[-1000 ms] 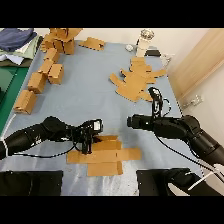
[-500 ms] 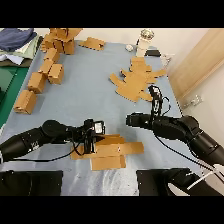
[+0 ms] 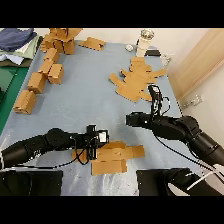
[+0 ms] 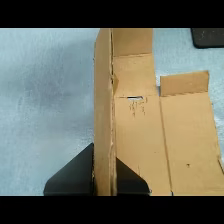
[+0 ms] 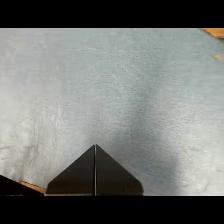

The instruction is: Fold the box.

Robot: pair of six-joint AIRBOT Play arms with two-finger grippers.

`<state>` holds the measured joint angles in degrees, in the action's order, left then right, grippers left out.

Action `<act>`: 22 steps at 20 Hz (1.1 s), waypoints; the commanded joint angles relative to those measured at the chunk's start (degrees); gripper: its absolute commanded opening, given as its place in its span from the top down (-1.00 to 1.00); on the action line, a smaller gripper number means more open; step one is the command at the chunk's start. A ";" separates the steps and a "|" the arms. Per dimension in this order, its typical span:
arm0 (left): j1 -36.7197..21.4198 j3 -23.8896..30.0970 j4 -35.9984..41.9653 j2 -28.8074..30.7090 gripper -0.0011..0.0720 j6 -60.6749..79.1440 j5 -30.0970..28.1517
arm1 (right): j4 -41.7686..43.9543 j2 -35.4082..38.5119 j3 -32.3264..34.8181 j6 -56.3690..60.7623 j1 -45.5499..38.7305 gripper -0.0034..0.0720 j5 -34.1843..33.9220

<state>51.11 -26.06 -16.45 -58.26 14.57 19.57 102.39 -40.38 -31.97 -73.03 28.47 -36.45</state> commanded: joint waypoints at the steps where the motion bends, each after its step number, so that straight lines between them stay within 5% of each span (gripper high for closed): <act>1: 0.35 0.31 -0.07 0.04 0.94 -1.16 2.16 | 0.02 0.04 0.02 -0.09 0.24 0.91 0.04; 13: 0.33 0.28 -0.07 0.04 0.94 -6.97 5.05 | -0.07 0.04 0.02 -0.09 0.22 0.91 -2.29; 18: 0.33 0.28 -0.07 0.04 0.93 -6.93 4.85 | -9.75 0.11 -1.84 8.13 -0.61 0.91 -21.57; 22: 0.33 0.28 -0.07 0.02 0.93 -6.93 4.87 | -7.06 4.46 -4.85 11.23 4.22 0.91 -40.28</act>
<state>51.44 -25.78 -16.51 -58.22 7.68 24.45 95.07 -38.54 -35.31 -66.02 29.82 -62.17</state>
